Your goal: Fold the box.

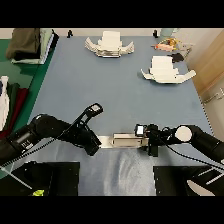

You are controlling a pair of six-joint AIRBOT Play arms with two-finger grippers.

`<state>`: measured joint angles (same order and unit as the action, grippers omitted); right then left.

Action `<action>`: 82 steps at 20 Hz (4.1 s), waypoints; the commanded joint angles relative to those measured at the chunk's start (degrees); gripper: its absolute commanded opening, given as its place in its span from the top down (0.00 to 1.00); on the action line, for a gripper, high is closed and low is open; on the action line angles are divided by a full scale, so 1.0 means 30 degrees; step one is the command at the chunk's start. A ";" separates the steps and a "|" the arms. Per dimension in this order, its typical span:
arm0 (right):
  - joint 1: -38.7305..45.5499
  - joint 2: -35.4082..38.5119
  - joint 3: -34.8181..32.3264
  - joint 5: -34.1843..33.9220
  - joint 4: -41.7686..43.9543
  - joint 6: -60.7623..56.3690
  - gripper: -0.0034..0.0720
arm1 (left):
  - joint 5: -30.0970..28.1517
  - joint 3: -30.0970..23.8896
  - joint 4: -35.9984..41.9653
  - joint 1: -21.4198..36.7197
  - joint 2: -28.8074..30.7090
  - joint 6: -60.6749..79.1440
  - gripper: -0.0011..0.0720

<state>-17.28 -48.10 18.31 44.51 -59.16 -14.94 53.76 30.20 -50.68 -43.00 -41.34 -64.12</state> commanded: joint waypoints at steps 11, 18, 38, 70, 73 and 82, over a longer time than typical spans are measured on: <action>0.0007 -0.0015 0.0022 0.0007 0.0007 -0.0007 0.36 | -1.5766 0.0423 1.1351 -0.5304 -0.5348 -0.6076 0.96; 0.0007 -0.0015 0.0022 0.0007 0.0000 -0.0007 0.36 | -1.5518 0.0423 1.1468 -0.3490 -0.6987 -0.6492 0.97; 0.0007 -0.0015 0.0022 0.0007 0.0007 -0.0007 0.36 | -0.5595 0.0430 0.5064 0.4087 -0.1501 -0.3985 0.96; 0.0007 -0.0015 0.0022 0.0007 0.0000 -0.0007 0.36 | -0.5304 -0.1297 0.8816 0.0743 -0.6739 2.1252 0.45; 0.0007 -0.0015 0.0022 0.0007 0.0000 -0.0007 0.36 | -0.5610 -0.0976 0.9100 0.0634 -0.7380 2.1245 0.63; 0.0007 -0.0015 0.0022 0.0007 0.0000 -0.0007 0.36 | -0.6062 -0.0131 1.0338 0.0160 -0.8036 2.1595 0.84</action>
<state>-17.19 -48.10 18.31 44.49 -59.16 -15.09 36.23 29.32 -21.52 -42.00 -65.12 0.05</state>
